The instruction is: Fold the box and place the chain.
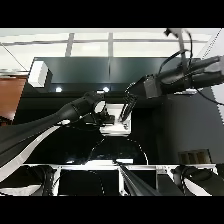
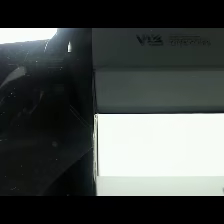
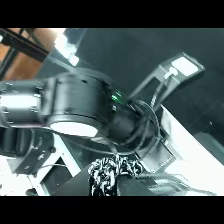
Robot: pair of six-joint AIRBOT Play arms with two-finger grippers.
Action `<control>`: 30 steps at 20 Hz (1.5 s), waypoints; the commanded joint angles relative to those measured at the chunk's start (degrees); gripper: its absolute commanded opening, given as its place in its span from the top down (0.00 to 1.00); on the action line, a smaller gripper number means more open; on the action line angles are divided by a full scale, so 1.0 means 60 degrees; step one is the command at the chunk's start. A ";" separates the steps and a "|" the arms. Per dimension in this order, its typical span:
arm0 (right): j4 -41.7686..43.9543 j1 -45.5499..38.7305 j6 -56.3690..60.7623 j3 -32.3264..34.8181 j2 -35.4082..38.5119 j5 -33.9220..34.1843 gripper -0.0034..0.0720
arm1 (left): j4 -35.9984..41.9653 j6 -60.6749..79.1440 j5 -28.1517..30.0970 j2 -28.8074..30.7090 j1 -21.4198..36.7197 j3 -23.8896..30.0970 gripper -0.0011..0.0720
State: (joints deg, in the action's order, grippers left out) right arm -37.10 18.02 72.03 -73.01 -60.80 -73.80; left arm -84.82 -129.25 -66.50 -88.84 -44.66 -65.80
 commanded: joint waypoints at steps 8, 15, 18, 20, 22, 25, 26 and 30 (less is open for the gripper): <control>-0.0361 0.0379 0.0175 0.1497 -0.0200 0.0922 0.94 | -0.0004 0.0004 -0.0015 -0.0004 0.0007 -0.0004 0.95; -0.1239 0.0710 0.0386 0.1778 -0.1453 0.1322 0.94 | -0.0007 0.0004 -0.0011 -0.0004 0.0007 -0.0004 0.95; -0.1417 0.0750 0.0404 0.1778 -0.1661 0.1140 0.94 | -0.0011 0.0004 -0.0004 -0.0004 0.0007 -0.0004 0.95; -0.1523 0.0772 0.0423 0.1778 -0.1668 0.1129 0.94 | -0.0015 0.0004 -0.0004 -0.0004 0.0007 -0.0004 0.95; -0.1523 0.0772 0.0423 0.1778 -0.1676 0.1126 0.94 | -0.0015 0.0004 -0.0004 -0.0004 0.0007 -0.0004 0.95; -0.1796 0.1027 0.0419 0.1854 -0.1683 0.1220 0.94 | -0.0015 0.0004 -0.0004 -0.0004 0.0007 -0.0004 0.95; -0.1883 0.1147 0.0423 0.2004 -0.1690 0.1399 0.94 | -0.0015 0.0004 -0.0004 -0.0004 0.0007 -0.0004 0.95; -0.2095 0.1133 0.0408 0.2226 -0.1676 0.1683 0.53 | -0.0007 0.0000 -0.0004 -0.0004 0.0007 -0.0004 0.95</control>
State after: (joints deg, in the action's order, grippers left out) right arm -48.10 24.73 74.56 -60.25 -70.89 -64.73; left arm -84.88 -129.25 -66.52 -88.84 -44.66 -65.80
